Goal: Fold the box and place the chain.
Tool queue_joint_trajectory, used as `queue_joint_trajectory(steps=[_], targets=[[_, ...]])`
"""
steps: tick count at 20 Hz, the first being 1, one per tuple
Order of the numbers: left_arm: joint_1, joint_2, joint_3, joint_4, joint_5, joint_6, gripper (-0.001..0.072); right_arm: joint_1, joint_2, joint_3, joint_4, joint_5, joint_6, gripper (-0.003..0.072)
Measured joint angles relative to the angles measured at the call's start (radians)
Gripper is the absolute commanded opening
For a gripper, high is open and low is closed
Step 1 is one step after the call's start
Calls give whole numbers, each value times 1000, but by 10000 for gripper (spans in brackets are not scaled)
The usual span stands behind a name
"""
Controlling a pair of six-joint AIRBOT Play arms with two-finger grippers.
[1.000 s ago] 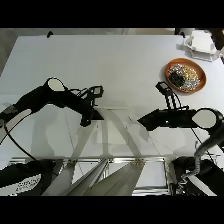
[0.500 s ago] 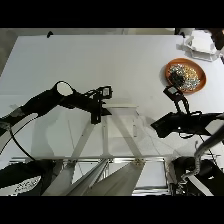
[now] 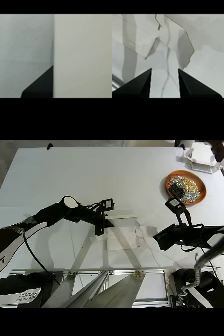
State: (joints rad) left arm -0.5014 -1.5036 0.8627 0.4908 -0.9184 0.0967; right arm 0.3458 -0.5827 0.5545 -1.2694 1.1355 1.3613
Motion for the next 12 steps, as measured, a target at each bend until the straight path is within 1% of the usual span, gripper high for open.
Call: queue_joint_trajectory(steps=[7, 12], targets=[[0, -22, 0, -38, 26, 72, 7, 0, 0, 0, -2, -25, 0, 367], [-1, -58, 0, -40, 35, 84, 5, 0, 0, 0, 5, -46, 0, 367]])
